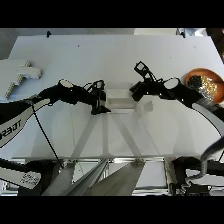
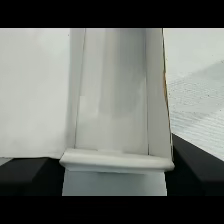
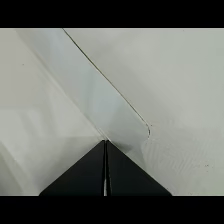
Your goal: Fold the box and place the chain.
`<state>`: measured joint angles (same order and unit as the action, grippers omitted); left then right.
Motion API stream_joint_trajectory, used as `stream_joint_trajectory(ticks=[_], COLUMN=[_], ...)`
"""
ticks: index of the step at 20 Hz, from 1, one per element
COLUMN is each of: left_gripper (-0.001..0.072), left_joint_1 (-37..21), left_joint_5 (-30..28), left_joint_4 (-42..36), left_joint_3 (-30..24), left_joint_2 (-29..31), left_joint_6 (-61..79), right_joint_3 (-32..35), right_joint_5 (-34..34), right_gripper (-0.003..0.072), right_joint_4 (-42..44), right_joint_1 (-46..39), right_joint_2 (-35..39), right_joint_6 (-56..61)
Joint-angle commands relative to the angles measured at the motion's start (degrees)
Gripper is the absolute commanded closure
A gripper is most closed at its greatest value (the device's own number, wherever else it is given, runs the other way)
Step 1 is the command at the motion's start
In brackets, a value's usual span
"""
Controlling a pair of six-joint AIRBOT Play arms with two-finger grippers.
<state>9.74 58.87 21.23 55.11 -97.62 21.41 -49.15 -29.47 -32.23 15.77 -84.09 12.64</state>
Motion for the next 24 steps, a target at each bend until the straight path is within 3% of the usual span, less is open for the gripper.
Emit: stream_joint_trajectory(ticks=[1,5,10,13,16,17,18,19,24], left_gripper=[0.0254,0.0254,0.0254,0.0254,0.0254,0.0254,0.0254,0.0254,0.0254], left_joint_1=[0.00,0.00,0.00,0.00,0.00,0.00,0.00,0.00,0.00], left_joint_5=[0.09,0.09,0.09,0.09,0.09,0.09,0.09,0.09,0.09], left_joint_4=[0.20,0.17,0.20,0.20,0.20,0.20,0.17,0.17,0.17], left_joint_3=[0.02,0.02,0.02,0.02,0.02,0.02,0.02,0.02,0.02], left_joint_2=[0.04,0.04,0.04,0.04,0.04,0.04,0.04,0.04,0.04], left_joint_6=[0.20,0.17,0.20,0.20,0.20,0.20,0.20,0.20,0.20], right_joint_3=[0.00,0.00,0.00,0.00,0.07,0.15,0.28,0.31,0.31], right_joint_5=[1.25,-2.21,-7.63,-15.43,-23.56,-24.68,-24.68,-24.13,-20.96], right_gripper=[0.0678,0.0677,0.0677,0.0677,0.0671,0.0605,0.0413,0.0318,0.0294], right_joint_4=[-0.26,-0.26,-2.34,-14.03,-28.65,-31.93,-34.05,-35.12,-35.39], right_joint_1=[0.04,0.04,0.04,0.04,0.04,0.04,0.04,0.04,0.04], right_joint_2=[-2.23,1.99,14.27,18.45,17.55,16.65,15.32,13.88,7.17], right_joint_6=[0.00,0.00,-0.04,1.07,7.43,8.28,8.31,8.31,7.96])
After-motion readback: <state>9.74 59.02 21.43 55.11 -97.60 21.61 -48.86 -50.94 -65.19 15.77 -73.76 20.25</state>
